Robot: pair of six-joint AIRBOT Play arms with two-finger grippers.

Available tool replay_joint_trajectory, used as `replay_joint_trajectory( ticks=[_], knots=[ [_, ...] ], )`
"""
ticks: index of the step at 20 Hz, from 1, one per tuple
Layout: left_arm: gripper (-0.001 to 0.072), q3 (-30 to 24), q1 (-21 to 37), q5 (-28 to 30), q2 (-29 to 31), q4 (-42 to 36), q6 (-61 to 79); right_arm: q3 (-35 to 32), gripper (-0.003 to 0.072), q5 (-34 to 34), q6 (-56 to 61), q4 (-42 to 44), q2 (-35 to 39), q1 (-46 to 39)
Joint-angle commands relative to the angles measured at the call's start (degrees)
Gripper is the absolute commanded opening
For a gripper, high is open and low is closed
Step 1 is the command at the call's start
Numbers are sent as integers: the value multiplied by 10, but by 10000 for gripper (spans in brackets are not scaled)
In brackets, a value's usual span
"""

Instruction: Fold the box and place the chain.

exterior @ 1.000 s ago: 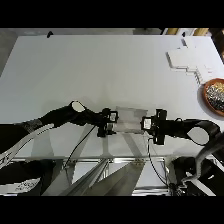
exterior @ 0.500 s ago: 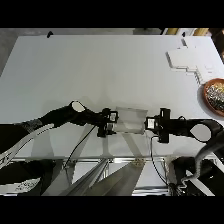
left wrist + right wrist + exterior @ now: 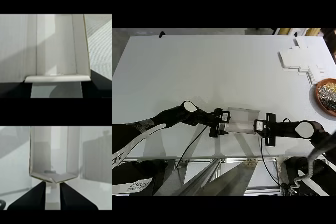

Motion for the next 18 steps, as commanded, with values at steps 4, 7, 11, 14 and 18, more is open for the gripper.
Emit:
replay_joint_trajectory(
  ticks=[4,7,11,14,18],
  knots=[
    [402,0,0,0,0,0,0,-2,154,-12,-69,103,-51,0],
    [402,0,0,0,0,0,0,-2,156,-12,-69,113,-73,0],
    [402,0,0,0,0,0,0,-2,373,-12,-69,128,-80,0],
    [402,0,0,0,0,0,0,-2,424,-10,-64,123,-78,0],
    [402,0,0,0,0,0,0,-2,419,-7,-9,85,-30,-1]
  ],
)
